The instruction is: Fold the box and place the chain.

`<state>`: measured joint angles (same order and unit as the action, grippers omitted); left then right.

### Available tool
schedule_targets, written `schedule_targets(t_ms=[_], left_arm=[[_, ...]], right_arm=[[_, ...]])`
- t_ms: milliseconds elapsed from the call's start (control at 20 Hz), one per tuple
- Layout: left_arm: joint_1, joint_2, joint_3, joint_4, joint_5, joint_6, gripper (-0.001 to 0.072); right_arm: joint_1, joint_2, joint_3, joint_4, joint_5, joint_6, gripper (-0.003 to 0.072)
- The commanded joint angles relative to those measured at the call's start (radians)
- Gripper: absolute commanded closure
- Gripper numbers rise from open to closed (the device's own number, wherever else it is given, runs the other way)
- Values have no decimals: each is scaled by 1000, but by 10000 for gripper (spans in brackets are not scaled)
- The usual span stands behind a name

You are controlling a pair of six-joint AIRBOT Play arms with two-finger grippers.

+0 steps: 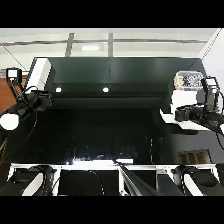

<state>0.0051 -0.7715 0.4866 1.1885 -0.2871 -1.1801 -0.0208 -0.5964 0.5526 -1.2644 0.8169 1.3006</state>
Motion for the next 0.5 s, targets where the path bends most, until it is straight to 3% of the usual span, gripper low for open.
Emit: schedule_targets(t_ms=[0,200,350,400,450], left_arm=[[-1,0,0,-3,4,-1,684],[-4,-2,0,-27,14,-5,684],[-5,-31,0,-148,67,-6,680],[-5,-34,0,-167,63,-6,608],[-5,-31,0,-170,40,-6,361]], right_arm=[[1,0,0,11,-149,0,682],[1,0,0,87,-330,1,682],[1,-7,0,180,-429,0,681],[0,-18,0,172,-447,0,618],[0,-35,0,163,-455,0,345]])
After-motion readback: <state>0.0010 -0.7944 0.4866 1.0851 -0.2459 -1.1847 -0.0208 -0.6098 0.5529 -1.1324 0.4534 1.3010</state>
